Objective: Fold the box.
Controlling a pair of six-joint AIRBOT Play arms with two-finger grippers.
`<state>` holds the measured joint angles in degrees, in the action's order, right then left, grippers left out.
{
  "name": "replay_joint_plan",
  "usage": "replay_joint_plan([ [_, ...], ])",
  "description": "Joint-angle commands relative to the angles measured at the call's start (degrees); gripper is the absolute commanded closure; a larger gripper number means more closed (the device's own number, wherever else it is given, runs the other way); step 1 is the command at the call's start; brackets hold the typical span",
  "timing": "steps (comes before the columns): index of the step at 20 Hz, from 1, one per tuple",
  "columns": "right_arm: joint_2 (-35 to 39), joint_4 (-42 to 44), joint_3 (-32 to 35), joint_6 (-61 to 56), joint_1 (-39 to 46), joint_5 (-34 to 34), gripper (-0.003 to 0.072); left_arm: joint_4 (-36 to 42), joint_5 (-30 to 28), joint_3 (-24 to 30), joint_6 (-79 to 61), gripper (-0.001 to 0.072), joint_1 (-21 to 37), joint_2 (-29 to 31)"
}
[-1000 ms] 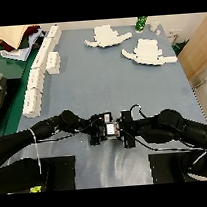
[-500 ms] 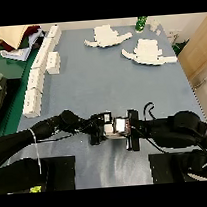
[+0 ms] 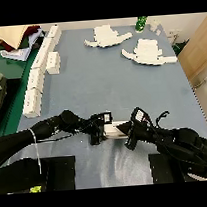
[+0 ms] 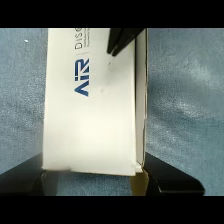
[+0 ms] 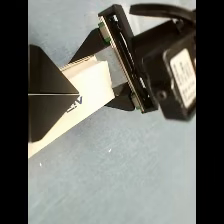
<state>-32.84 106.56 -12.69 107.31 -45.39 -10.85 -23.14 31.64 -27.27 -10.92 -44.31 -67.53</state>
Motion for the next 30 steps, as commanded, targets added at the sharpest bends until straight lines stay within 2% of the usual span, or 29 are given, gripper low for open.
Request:
replay_joint_plan([
  [1, 0.3, 0.4, 2.8, -4.4, -0.1, 5.6, 0.0683, 0.0, 0.0, 0.0, 0.0, 0.0238, 0.0, 0.0],
  [13, -6.2, 0.5, 3.0, -6.0, -0.1, 0.2, 0.0683, 0.0, 0.0, 0.0, 0.0, 0.0238, 0.0, 0.0],
  [26, -6.5, 0.5, 3.0, -6.0, -0.1, -0.3, 0.0683, 0.0, 0.0, 0.0, 0.0, 0.0238, 0.0, 0.0],
  [30, -4.5, 1.8, 2.1, -6.4, -0.1, -0.1, 0.0683, 0.0, 0.0, 0.0, 0.0, 0.0238, 0.0, 0.0],
])
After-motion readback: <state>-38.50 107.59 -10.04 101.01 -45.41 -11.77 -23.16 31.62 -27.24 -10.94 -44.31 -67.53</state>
